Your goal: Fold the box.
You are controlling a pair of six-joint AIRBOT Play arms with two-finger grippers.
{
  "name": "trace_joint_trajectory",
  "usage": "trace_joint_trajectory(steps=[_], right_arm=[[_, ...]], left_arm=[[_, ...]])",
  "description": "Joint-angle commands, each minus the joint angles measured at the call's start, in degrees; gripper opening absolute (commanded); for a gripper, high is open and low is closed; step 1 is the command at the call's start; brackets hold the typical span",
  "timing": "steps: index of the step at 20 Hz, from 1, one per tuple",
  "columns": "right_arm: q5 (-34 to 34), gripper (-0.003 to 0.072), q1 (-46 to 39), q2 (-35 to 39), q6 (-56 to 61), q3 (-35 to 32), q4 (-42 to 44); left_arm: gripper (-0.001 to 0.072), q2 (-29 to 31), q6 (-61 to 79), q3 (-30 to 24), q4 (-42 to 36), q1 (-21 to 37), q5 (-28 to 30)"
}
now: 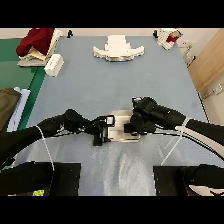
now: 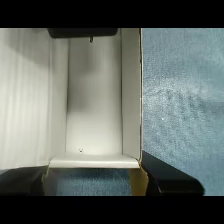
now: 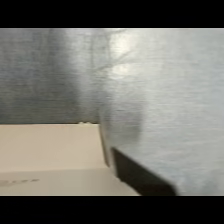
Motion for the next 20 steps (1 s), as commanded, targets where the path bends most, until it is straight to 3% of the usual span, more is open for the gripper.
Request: trace_joint_trajectory(steps=[1,11,12,15,16,20], right_arm=[[-0.61,0.0516,0.04,0.44,0.22,0.09,0.33],[-9.97,0.0515,-0.15,11.39,-2.82,6.54,-1.44],[-11.37,0.0457,-0.37,12.68,-2.82,6.6,-3.21],[-15.65,0.009,-5.49,14.05,-4.42,6.56,-6.47],[-15.37,0.0012,-8.24,13.77,-6.03,6.49,-6.23],[-8.83,0.0001,-21.66,9.92,-14.82,6.49,2.4]], left_arm=[[0.0419,-0.02,-0.07,0.04,0.0,0.0,0.02],[0.0419,-0.02,-0.07,0.07,0.0,0.0,0.02],[0.0419,-0.02,-0.07,0.07,0.0,0.0,0.02],[0.0419,-0.02,-0.04,0.07,0.0,0.0,0.02],[0.0419,-0.02,-0.07,0.07,0.0,0.0,0.02],[0.0419,-0.02,-0.04,0.07,0.0,0.0,0.02]])
